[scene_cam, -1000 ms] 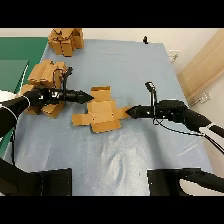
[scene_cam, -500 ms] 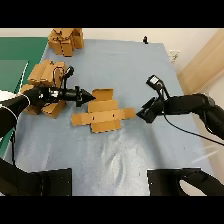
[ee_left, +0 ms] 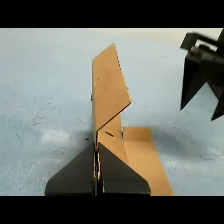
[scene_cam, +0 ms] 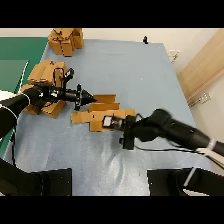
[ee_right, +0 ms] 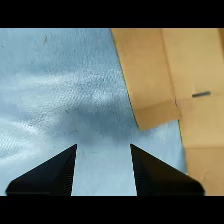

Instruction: Fold the box.

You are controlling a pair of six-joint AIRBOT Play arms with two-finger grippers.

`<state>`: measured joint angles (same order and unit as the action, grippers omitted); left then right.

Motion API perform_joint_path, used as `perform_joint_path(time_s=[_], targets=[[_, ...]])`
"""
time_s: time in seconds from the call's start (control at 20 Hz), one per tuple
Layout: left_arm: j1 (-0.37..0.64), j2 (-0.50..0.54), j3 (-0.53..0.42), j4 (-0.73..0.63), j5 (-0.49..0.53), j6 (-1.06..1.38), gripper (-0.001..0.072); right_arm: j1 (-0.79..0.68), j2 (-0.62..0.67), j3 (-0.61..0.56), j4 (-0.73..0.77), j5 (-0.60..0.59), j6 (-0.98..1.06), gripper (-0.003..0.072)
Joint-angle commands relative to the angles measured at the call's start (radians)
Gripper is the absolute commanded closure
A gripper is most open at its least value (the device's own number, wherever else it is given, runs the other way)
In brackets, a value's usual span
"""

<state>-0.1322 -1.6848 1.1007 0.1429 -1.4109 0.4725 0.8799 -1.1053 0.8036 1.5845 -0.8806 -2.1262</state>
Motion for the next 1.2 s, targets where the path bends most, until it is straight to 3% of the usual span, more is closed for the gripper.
perform_joint_path(time_s=[0.0, 0.15, 0.5, 0.75, 1.15], targets=[[-0.001, 0.0, 0.001, 0.048, 0.007, 0.01, 0.0697, 0.121, -0.135, 0.002, -0.348, 0.171, 0.196, 0.0158], [-0.001, 0.0, 0.001, 0.082, 0.014, 0.002, 0.0696, 0.121, -0.174, 0.002, -0.45, 0.274, 0.27, 0.0158], [-0.001, 0.0, 0.001, 0.082, 0.013, -0.001, 0.0696, 0.069, -0.203, 0.002, -0.475, 0.289, 0.27, 0.0158], [-0.001, 0.0, 0.001, 0.082, 0.012, -0.002, 0.0696, 0.013, -0.222, 0.002, -0.481, 0.381, 0.27, 0.0158], [-0.001, 0.0, 0.001, 0.09, 0.005, -0.002, 0.0696, 0.01, -0.176, 0.028, -0.528, 0.39, 0.358, 0.0154]])
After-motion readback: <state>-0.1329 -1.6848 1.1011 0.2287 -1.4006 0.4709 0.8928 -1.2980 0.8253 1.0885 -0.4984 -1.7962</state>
